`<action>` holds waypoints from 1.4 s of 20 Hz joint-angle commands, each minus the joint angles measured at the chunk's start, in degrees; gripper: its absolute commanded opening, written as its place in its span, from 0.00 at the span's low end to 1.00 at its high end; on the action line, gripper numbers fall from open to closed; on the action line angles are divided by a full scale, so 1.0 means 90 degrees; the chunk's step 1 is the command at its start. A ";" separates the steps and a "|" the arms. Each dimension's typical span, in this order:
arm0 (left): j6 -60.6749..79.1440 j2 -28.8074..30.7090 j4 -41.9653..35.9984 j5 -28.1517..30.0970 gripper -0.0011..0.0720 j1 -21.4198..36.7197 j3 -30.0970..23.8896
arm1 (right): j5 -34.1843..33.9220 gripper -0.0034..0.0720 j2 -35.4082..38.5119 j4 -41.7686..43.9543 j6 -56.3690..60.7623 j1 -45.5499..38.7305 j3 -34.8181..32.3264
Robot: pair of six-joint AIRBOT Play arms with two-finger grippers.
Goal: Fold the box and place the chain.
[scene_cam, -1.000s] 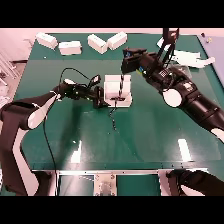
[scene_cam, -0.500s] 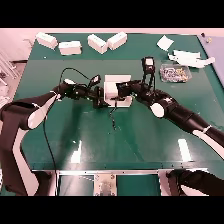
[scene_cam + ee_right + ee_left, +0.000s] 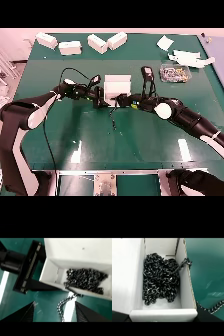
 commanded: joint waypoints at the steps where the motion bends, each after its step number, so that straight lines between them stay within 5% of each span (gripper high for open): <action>1: 0.0002 0.0002 -0.0002 0.0005 0.75 0.0005 0.0000 | 0.1010 0.80 -0.0104 0.0534 -0.0032 0.0418 -0.0015; 6: 0.0002 0.0002 0.0000 0.0002 0.75 0.0005 0.0000 | 0.1324 0.80 -0.0719 0.0580 -0.0027 0.1183 -0.0015; 15: 0.0000 0.0002 -0.0002 -0.0005 0.75 0.0005 0.0000 | 0.1613 0.78 -0.1277 -0.0219 -0.0029 0.1090 -0.0012; 17: 0.0000 0.0002 0.0000 -0.0007 0.75 0.0005 0.0000 | 0.1610 0.49 -0.1280 -0.0240 -0.0032 0.1008 -0.0012; 26: 0.0002 0.0002 -0.0019 -0.0056 0.75 0.0005 0.0000 | 0.1545 0.48 -0.1537 -0.0265 -0.0032 0.0996 -0.0012; 28: 0.0002 0.0002 -0.0024 -0.0056 0.75 0.0005 0.0000 | 0.1545 0.28 -0.1613 -0.0262 -0.0032 0.0996 -0.0012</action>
